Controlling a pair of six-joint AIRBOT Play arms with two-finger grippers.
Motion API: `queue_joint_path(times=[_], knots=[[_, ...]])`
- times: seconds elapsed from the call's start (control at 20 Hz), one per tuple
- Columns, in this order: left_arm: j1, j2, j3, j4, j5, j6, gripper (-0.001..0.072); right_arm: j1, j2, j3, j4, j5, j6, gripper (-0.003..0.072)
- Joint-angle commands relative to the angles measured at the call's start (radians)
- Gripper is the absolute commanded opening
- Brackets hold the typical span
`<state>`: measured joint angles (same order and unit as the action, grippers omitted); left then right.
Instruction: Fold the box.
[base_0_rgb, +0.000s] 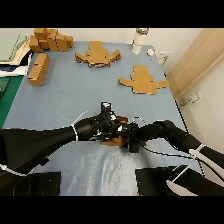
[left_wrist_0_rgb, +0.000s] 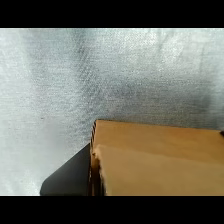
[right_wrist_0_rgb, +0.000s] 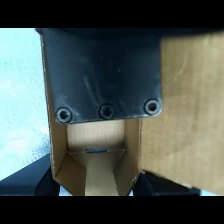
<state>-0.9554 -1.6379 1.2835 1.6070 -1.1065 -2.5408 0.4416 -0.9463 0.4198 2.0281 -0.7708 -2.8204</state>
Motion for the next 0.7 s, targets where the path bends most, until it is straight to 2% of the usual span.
queue_joint_path(times=[0.0, 0.4, 0.45, 0.5, 0.55, 0.6, 0.65], knots=[[-0.005, -0.012, 0.000, -0.018, 0.024, 0.019, 0.0014, 0.001, 0.000, 0.000, 0.002, 0.000, 0.000, 0.0472], [-0.005, -0.014, 0.000, -0.026, -0.005, 0.016, 0.0017, 0.001, 0.000, 0.000, 0.002, 0.000, 0.000, 0.0472], [-0.005, -0.014, 0.001, -0.038, -0.004, 0.017, 0.0153, 0.001, 0.000, 0.000, 0.002, 0.000, 0.000, 0.0471], [-0.004, -0.014, 0.000, -0.044, -0.004, 0.014, 0.0471, 0.001, 0.000, 0.000, 0.002, 0.000, 0.000, 0.0471], [-0.003, -0.014, 0.000, -0.044, -0.006, 0.011, 0.0454, 0.001, 0.000, 0.001, 0.002, 0.000, 0.000, 0.0472], [-0.003, -0.014, 0.001, -0.044, -0.011, 0.011, 0.0400, 0.001, 0.000, 0.000, 0.002, 0.000, 0.000, 0.0472], [-0.003, -0.014, 0.001, -0.044, -0.013, 0.011, 0.0401, 0.001, 0.000, 0.000, 0.001, 0.000, 0.000, 0.0472]])
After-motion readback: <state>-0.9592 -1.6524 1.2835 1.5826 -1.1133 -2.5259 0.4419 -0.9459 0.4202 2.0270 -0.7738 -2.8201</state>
